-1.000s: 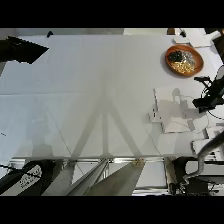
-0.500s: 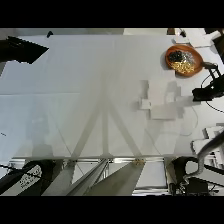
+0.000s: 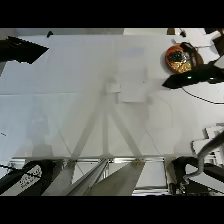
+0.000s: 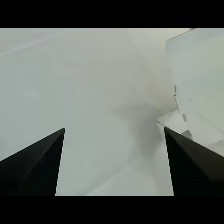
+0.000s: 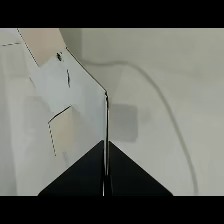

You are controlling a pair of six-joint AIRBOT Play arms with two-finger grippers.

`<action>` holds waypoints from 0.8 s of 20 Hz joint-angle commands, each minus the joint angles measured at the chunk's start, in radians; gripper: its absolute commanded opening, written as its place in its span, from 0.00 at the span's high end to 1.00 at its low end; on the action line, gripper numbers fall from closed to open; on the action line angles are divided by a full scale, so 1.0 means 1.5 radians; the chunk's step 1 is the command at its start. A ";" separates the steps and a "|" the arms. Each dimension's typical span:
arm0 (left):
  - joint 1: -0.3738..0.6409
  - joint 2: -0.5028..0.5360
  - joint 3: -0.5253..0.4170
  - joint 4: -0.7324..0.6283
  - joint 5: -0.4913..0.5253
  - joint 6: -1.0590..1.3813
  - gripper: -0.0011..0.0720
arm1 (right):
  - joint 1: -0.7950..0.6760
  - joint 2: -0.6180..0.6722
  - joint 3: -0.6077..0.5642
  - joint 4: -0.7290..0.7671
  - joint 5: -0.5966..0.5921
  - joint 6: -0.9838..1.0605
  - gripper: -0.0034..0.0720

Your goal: Fold the box and place the chain.

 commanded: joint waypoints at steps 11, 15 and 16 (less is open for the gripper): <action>0.001 0.001 0.000 0.000 0.000 0.000 0.03 | 0.286 -0.104 -0.148 0.091 -0.492 -0.003 0.95; 0.001 0.001 0.000 0.000 0.000 0.000 0.03 | 0.287 -0.133 -0.148 0.094 -0.535 0.000 0.95; 0.001 0.001 0.000 0.000 0.000 0.000 0.03 | 0.287 -0.137 -0.148 0.098 -0.539 0.000 0.95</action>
